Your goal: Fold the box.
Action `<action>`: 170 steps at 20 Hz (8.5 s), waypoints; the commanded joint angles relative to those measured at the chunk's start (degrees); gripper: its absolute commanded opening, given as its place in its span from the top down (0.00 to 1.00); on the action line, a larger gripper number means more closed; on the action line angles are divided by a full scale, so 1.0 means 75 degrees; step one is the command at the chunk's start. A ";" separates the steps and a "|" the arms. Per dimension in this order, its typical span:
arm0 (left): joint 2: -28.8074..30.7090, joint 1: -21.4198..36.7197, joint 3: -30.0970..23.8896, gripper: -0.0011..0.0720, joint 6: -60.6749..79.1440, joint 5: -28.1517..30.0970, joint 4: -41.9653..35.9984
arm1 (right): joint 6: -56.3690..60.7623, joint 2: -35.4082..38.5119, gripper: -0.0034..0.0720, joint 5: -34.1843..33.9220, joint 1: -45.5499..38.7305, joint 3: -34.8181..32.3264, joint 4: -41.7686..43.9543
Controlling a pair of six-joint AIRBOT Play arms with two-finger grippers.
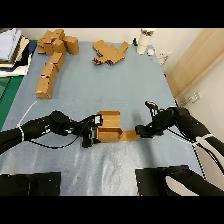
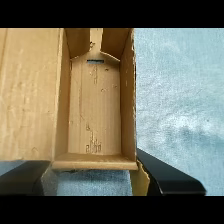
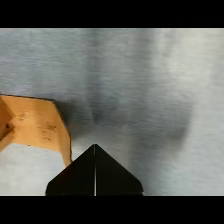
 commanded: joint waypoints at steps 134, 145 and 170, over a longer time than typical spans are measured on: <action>-0.0006 0.0006 0.0006 0.23 0.0003 0.0000 0.0003 | -0.5948 -0.3185 0.95 -0.1177 0.0306 0.2897 0.5560; -0.0006 0.0006 0.0006 0.23 0.0003 -0.0006 0.0003 | -0.5913 0.0912 0.95 0.2396 0.3255 0.0184 0.2451; -0.0006 0.0006 0.0006 0.23 0.0003 -0.0003 0.0003 | -0.6280 0.1425 0.19 0.3617 0.5694 -0.0504 -0.1824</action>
